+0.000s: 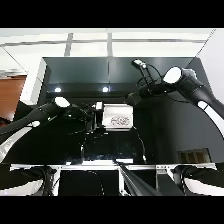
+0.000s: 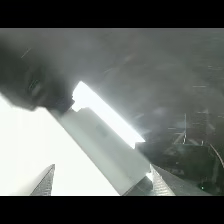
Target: Fold the box and place the chain.
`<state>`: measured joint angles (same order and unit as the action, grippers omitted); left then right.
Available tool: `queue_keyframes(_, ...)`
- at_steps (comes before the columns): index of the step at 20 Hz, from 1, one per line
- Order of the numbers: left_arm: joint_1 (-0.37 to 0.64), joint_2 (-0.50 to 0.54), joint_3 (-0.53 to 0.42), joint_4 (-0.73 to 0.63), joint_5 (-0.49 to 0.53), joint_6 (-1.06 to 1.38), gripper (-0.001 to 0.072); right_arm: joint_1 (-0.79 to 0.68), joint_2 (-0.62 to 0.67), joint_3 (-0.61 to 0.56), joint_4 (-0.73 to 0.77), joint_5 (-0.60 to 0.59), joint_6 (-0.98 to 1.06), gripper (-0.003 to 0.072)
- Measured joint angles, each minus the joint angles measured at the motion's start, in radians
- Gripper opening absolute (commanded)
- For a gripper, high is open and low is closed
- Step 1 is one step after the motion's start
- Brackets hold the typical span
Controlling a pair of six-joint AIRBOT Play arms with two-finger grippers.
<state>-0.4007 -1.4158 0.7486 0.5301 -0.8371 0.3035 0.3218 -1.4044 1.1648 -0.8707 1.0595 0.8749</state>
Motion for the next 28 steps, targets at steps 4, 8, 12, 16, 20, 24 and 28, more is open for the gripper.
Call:
queue_keyframes(4,0.000,0.000,0.000,-0.001,0.002,0.000,0.0491,0.008,0.003,0.033,0.013,0.186,-0.158,0.0670)
queue_keyframes(8,0.000,0.000,0.000,-0.001,0.003,0.000,0.0491,0.046,-0.003,-0.001,0.062,0.211,-0.292,0.0669)
queue_keyframes(12,0.000,0.000,0.000,0.000,0.003,0.000,0.0490,0.095,-0.007,-0.038,0.053,0.167,-0.385,0.0592)
queue_keyframes(16,0.000,0.000,0.000,0.000,0.002,0.000,0.0491,0.109,0.012,-0.026,0.044,0.145,-0.407,0.0593)
queue_keyframes(20,0.000,0.000,0.000,0.000,0.002,0.000,0.0491,0.066,0.085,0.027,0.044,0.122,-0.317,0.0593)
queue_keyframes(24,0.000,0.000,0.000,0.000,0.002,0.000,0.0491,-0.008,0.116,0.043,0.061,0.045,-0.246,0.0593)
queue_keyframes(28,0.000,0.000,0.000,0.001,0.002,0.000,0.0491,-0.021,0.050,0.005,0.068,0.001,-0.223,0.0592)
